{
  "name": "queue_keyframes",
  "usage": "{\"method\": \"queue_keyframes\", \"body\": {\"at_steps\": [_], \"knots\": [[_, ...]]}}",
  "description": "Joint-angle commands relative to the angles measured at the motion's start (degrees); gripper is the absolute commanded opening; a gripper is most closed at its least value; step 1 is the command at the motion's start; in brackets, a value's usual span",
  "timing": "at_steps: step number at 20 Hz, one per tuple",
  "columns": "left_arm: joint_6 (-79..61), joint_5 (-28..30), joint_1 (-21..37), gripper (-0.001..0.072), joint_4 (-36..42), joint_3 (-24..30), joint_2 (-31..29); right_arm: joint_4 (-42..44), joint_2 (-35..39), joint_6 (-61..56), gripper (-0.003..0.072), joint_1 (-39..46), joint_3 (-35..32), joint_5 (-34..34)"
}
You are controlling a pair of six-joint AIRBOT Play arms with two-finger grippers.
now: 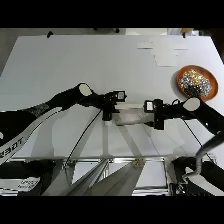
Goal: Fold the box and place the chain.
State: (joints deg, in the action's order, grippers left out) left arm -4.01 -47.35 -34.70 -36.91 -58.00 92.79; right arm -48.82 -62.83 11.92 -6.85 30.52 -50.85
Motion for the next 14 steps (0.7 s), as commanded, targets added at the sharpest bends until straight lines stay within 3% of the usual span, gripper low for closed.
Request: {"method": "queue_keyframes", "body": {"at_steps": [1, 6, 8, 11, 14], "knots": [[0.00, 0.00, -0.02, 0.0011, -0.02, -0.04, -0.02, 2.14, -1.92, 5.40, 0.0641, 4.44, 1.27, -3.15], [-0.02, 0.00, -0.02, 0.0011, 0.00, -0.04, -0.02, 15.50, -6.78, 17.09, 0.0641, 4.76, 2.21, -8.50], [0.00, 0.00, -0.02, 0.0011, -0.02, -0.04, -0.02, 13.68, -6.78, 16.90, 0.0640, 5.18, 2.21, -8.13], [0.00, 0.00, -0.02, 0.0011, -0.02, -0.04, -0.02, 8.50, -0.94, 15.32, 0.0640, 5.55, 0.72, -7.06], [-0.02, 0.00, -0.02, 0.0011, -0.02, -0.04, -0.02, 8.98, 6.93, 14.88, 0.0638, 5.49, -3.76, -6.12]]}}
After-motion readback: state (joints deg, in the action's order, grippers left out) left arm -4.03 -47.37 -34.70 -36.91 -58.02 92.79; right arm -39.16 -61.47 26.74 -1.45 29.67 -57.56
